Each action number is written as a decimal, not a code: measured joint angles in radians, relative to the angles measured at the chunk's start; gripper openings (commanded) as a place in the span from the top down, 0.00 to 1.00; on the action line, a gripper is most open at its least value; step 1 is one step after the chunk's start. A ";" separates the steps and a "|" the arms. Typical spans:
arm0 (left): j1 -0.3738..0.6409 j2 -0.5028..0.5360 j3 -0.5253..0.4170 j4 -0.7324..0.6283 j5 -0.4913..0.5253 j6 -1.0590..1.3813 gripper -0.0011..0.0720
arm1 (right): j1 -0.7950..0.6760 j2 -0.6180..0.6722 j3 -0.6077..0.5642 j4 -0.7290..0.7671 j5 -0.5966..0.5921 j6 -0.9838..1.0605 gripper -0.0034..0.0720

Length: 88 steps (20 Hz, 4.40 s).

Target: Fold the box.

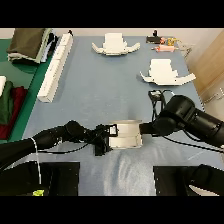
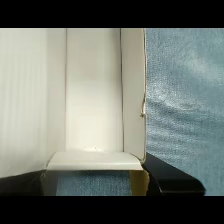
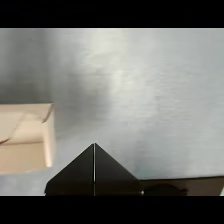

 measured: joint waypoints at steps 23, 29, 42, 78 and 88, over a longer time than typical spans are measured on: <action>0.000 0.000 0.000 0.000 0.000 0.000 0.25 | -0.608 -0.391 0.044 1.051 -0.071 -1.330 0.95; 0.000 0.000 0.000 0.000 0.000 0.000 0.25 | -0.511 -0.242 -0.058 0.972 0.048 -1.403 0.95; 0.000 0.000 0.000 0.000 0.000 0.000 0.25 | -0.172 0.201 -0.336 0.810 0.568 -1.539 0.34; 0.000 0.000 0.000 0.000 0.002 -0.001 0.25 | -0.031 0.145 -0.276 0.580 0.716 -1.807 0.39; 0.000 0.000 0.000 0.000 0.001 0.000 0.25 | -0.030 0.095 -0.276 0.617 0.639 -1.791 0.66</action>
